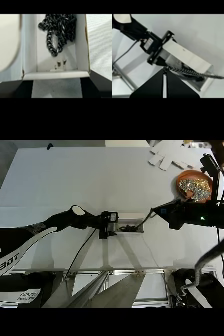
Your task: Fold the box and place the chain.
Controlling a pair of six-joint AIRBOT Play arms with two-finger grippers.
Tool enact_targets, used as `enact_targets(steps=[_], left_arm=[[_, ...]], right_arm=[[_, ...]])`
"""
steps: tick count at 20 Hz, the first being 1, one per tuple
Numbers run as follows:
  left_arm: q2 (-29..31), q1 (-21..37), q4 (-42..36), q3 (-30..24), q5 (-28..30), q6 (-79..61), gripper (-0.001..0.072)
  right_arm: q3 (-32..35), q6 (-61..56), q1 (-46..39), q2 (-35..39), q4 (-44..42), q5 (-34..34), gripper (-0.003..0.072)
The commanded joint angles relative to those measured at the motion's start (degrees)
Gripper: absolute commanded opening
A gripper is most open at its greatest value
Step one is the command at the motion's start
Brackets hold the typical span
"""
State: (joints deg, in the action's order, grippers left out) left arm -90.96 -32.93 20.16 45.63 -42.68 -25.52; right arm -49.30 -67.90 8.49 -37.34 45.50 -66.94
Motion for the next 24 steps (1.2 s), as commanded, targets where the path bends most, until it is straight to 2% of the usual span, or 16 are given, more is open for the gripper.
enact_targets(steps=[1,3,8,13,14,16,19,24], left_arm=[[0.0,0.0,0.0,0.0,0.0,0.0,0.0274],[0.0,0.0,0.0,0.0,0.0,0.0,0.0274],[0.0,0.0,0.0,0.0,0.0,0.0,0.0274],[0.0,0.0,0.0,0.0,0.0,0.0,0.0274],[0.0,0.0,0.0,0.0,0.0,0.0,0.0274],[0.0,0.0,0.0,0.0,0.0,0.0,0.0274],[0.0,0.0,0.0,0.0,0.0,0.0,0.0274],[0.0,0.0,0.0,0.0,0.0,0.0,0.0274]], right_arm=[[3.0,3.4,0.8,-0.5,-8.8,4.4,0.0014],[5.2,5.5,4.5,-2.3,-8.6,7.9,0.0014],[7.0,5.2,14.6,-13.5,1.9,11.3,0.0014],[7.0,0.9,16.8,-22.1,7.4,12.7,0.0015],[7.0,0.3,16.8,-22.5,8.6,12.7,0.0031],[7.0,0.2,16.8,-22.4,9.1,12.8,0.0238],[7.0,0.3,16.8,-20.3,8.5,12.7,0.024],[7.0,0.1,14.1,-11.1,12.3,12.4,0.0231]])
